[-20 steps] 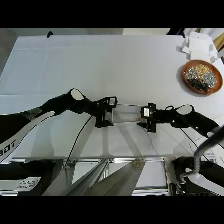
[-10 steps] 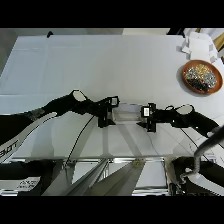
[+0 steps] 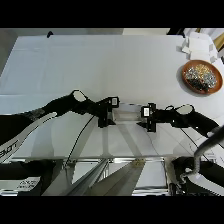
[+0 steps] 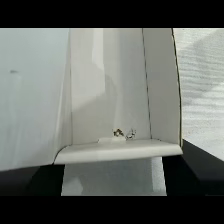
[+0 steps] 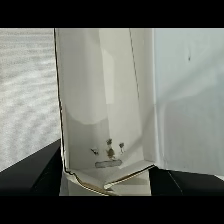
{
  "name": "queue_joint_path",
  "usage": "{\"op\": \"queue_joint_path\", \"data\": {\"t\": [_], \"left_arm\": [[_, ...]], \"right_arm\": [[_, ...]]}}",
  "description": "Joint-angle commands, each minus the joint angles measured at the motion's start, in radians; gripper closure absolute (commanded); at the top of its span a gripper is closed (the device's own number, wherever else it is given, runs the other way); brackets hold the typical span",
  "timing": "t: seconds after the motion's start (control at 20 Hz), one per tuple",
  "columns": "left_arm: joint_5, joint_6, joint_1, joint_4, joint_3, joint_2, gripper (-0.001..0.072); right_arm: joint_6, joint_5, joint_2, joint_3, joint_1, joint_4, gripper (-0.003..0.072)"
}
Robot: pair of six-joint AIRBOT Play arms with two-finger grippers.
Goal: Fold the box and place the chain.
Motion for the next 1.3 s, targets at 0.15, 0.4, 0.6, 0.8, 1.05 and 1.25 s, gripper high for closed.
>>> {"op": "queue_joint_path", "data": {"t": [0.15, 0.4, 0.6, 0.8, 1.05, 1.25], "left_arm": [[-0.001, 0.000, -0.001, 0.001, -0.001, -0.001, 0.0399], [-0.001, 0.000, -0.001, 0.001, -0.001, -0.001, 0.0399], [-0.001, 0.000, -0.001, 0.001, -0.001, -0.001, 0.0399], [-0.001, 0.000, -0.001, 0.001, -0.001, -0.001, 0.0399], [-0.001, 0.000, -0.001, 0.001, -0.001, -0.001, 0.0399], [-0.002, 0.000, -0.001, 0.000, -0.001, -0.001, 0.0399]], "right_arm": [[0.000, 0.000, 0.000, 0.000, 0.001, 0.000, 0.0345], [0.000, 0.001, 0.000, 0.000, 0.001, 0.001, 0.0345], [0.000, 0.005, 0.000, 0.000, 0.001, 0.004, 0.0345], [0.000, 0.002, 0.002, 0.000, 0.001, -0.001, 0.0338], [0.029, -0.019, 0.048, 0.000, 0.000, -0.002, -0.0018], [0.152, -0.027, 0.092, 0.000, 0.000, -0.123, -0.0018]]}}
